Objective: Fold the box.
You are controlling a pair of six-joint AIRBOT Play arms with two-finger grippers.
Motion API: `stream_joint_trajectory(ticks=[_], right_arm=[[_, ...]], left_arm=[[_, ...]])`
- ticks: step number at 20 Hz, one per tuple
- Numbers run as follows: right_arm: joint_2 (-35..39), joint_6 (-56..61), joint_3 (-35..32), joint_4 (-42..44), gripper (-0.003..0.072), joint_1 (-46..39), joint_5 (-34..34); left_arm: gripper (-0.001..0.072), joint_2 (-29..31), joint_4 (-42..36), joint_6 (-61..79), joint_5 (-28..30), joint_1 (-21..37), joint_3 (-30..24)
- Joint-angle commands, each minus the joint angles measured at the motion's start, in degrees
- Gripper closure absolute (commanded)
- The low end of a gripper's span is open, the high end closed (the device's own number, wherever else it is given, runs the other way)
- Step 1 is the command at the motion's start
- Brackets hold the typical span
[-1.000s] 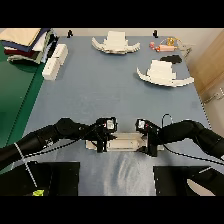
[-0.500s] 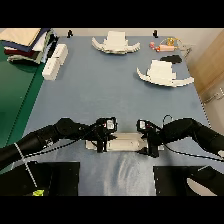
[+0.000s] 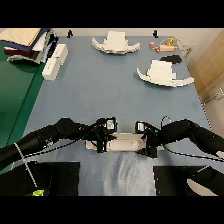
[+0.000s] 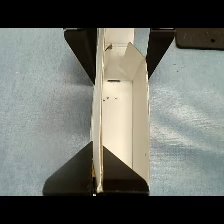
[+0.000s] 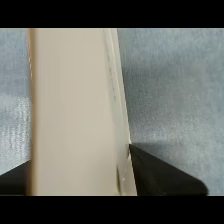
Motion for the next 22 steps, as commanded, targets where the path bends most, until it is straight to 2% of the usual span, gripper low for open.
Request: stream_joint_trajectory(ticks=[1,5,6,7,9,10,22], right_arm=[[-0.2,0.0,-0.7,-0.5,0.0041,0.6,1.1],[0.0,0.0,-0.7,-2.1,0.0042,0.6,0.8],[-0.1,0.0,-0.8,-2.5,0.0059,0.6,0.8],[-0.1,0.0,-0.8,-2.6,0.0115,0.7,0.8],[-0.1,0.0,-0.8,-2.7,0.0139,0.7,1.0],[-0.1,0.0,-0.8,-3.1,0.0183,0.6,1.0],[0.0,0.0,-0.8,-3.4,0.0180,0.7,1.9]], left_arm=[[0.0693,0.0,0.0,0.0,0.1,0.0,0.0],[0.0694,0.0,0.0,0.0,0.1,0.0,0.0],[0.0693,0.0,0.0,0.0,0.1,0.0,0.0],[0.0694,0.0,0.0,0.0,0.1,0.0,0.0],[0.0694,0.0,0.0,0.0,0.1,0.0,0.0],[0.0693,0.0,0.0,0.0,0.1,0.0,0.0],[0.0693,0.0,0.0,0.0,0.1,0.0,0.0]])
